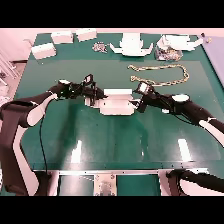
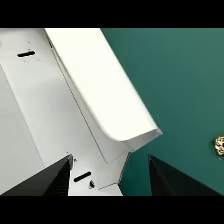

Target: Fold the box and place the chain.

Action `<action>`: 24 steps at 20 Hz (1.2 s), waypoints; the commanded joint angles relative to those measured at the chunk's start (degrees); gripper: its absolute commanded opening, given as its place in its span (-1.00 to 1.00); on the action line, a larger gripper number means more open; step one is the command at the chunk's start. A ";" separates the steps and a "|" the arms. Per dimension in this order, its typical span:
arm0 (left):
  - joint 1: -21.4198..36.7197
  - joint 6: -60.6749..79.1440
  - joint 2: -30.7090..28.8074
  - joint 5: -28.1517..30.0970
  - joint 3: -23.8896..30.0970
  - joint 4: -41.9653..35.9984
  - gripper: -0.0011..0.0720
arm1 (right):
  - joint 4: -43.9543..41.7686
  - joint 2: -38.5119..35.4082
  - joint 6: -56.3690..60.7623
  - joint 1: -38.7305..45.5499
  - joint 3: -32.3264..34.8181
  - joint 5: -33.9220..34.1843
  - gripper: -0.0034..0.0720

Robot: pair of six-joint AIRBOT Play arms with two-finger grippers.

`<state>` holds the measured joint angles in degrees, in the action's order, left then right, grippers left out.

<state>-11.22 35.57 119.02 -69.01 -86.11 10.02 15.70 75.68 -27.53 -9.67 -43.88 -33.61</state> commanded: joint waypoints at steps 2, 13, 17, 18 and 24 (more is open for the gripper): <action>-0.02 0.02 -0.02 0.02 -0.02 0.04 -0.91 | -1.60 3.72 -0.17 0.98 -1.75 -7.87 0.55; -0.02 0.02 -0.02 0.02 -0.02 0.02 -0.91 | 18.03 -6.88 13.33 -3.72 5.14 -5.35 0.54; -0.02 0.02 -0.02 0.00 -0.02 0.02 -0.91 | 18.03 -4.63 7.26 -3.96 5.99 -3.72 0.55; -0.02 0.02 -0.02 0.02 -0.02 0.02 -0.91 | 18.01 -3.87 6.23 -4.17 5.99 -3.69 0.55; -0.02 0.02 -0.02 -0.02 -0.02 0.02 -0.91 | 17.99 -1.29 1.31 -7.69 5.97 2.27 0.55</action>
